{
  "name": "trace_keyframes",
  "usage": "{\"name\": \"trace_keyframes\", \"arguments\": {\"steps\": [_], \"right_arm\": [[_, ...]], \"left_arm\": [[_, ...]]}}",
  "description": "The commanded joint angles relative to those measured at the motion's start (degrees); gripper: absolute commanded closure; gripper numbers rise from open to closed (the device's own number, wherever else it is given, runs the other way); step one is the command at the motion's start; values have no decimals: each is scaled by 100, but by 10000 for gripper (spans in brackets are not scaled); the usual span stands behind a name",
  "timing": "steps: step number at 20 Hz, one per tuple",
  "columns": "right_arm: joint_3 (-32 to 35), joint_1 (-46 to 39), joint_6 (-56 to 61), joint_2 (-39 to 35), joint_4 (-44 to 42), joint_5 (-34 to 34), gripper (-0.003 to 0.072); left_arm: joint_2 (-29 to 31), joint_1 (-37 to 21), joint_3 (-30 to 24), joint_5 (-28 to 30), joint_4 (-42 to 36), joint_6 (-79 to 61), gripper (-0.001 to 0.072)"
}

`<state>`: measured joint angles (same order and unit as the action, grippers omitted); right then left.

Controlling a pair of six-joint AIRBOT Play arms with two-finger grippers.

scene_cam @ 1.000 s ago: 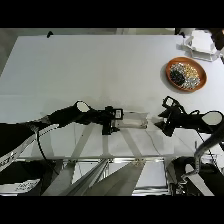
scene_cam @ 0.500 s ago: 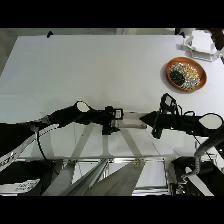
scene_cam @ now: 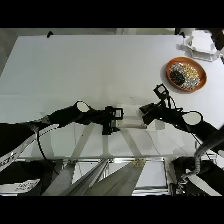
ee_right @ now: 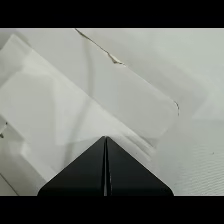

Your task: Fold the box and place the chain.

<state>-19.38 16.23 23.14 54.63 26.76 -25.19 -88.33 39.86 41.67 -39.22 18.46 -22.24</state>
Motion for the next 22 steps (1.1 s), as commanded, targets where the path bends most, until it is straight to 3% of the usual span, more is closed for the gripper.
{"name": "trace_keyframes", "arguments": {"steps": [1, 6, 11, 13, 18, 21, 22], "right_arm": [[0, 31, 387, 286, 146, -151, 678], [-2, 31, 380, 105, 164, -437, 679], [-2, 31, 358, -839, 264, -608, 680], [-2, 31, 356, -1268, 909, -1062, 680], [-2, 31, 417, -2192, 3812, -2551, 680], [-2, 31, 511, -2367, 4848, -3169, 671], [0, 31, 391, -2361, 4972, -3161, 554]], "left_arm": [[2, 0, 0, -2, 22, -28, 398], [2, 2, 0, 0, 22, -26, 398], [2, 2, 0, 0, 22, -26, 398], [2, 2, 0, -2, 20, -26, 398], [2, 2, 0, -2, 22, -26, 398], [2, 2, 0, -2, 22, -26, 398], [2, 2, 0, -2, 22, -26, 398]]}}
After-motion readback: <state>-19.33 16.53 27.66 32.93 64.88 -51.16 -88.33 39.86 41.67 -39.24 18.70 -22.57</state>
